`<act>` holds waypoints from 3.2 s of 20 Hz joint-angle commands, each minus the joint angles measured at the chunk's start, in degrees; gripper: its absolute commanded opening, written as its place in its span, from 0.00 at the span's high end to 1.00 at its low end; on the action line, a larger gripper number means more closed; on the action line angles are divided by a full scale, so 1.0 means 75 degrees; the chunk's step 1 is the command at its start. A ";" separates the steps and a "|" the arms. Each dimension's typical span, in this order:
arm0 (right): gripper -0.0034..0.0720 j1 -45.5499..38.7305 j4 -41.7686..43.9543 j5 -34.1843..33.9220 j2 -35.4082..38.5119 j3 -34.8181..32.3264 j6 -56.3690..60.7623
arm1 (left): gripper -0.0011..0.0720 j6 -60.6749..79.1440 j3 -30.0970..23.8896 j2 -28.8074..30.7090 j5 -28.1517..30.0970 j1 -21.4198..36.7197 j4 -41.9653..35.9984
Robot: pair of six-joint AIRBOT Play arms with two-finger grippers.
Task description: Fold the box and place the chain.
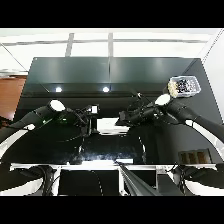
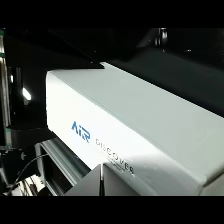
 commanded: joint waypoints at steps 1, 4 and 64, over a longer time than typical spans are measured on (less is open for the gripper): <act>0.92 0.0163 -0.0221 -0.0251 -0.0029 -0.0003 0.0003 | 0.34 -0.0009 0.0003 0.0000 0.0003 -0.0003 -0.0012; 0.92 0.0251 -0.0245 -0.0458 -0.0029 -0.0003 0.0000 | 0.34 -0.0009 0.0003 0.0000 0.0003 -0.0003 -0.0012; 0.92 -0.3150 -0.1189 0.1116 0.2655 0.0402 -0.0425 | 0.01 -0.2486 0.0629 0.0653 0.1326 -0.1877 0.0163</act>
